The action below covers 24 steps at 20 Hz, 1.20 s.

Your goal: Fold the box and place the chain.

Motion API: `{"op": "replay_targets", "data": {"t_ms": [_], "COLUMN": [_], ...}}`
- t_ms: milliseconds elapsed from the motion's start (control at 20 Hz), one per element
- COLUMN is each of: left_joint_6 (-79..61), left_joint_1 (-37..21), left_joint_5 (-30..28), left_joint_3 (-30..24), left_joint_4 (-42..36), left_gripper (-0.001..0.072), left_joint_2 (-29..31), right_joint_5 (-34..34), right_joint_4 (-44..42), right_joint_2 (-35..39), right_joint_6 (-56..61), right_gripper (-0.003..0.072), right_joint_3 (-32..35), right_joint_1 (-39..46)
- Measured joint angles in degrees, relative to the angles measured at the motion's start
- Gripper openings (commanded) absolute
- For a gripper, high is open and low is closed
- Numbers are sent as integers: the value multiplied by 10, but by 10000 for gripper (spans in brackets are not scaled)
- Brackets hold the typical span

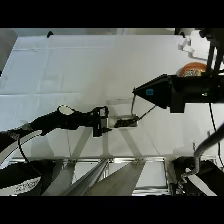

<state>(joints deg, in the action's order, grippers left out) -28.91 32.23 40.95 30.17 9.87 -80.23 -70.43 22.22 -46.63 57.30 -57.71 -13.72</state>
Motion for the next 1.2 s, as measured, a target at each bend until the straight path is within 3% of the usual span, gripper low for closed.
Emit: {"op": "replay_targets", "data": {"t_ms": [250, 500, 650, 950, 1200], "left_joint_6": [0, 0, 0, 0, 0], "left_joint_1": [0, 0, 0, 0, 0], "left_joint_5": [0, 0, 0, 0, 0], "left_joint_3": [0, 0, 0, 0, 0], "left_joint_4": [0, 0, 0, 0, 0], "left_gripper": [272, 272, 272, 272, 272], "left_joint_2": [0, 0, 0, 0, 0], "right_joint_5": [26, 16, 22, 104, 143], "right_joint_4": [-5, 75, 109, 124, 121], "right_joint_2": [-17, -37, -46, -69, -139], "right_joint_6": [-5, -5, -4, -35, -60], "right_gripper": [11, 11, 8, 8, 11], "right_joint_3": [0, 13, 57, 183, 218], "right_joint_1": [-41, -53, -55, -56, -66]}}
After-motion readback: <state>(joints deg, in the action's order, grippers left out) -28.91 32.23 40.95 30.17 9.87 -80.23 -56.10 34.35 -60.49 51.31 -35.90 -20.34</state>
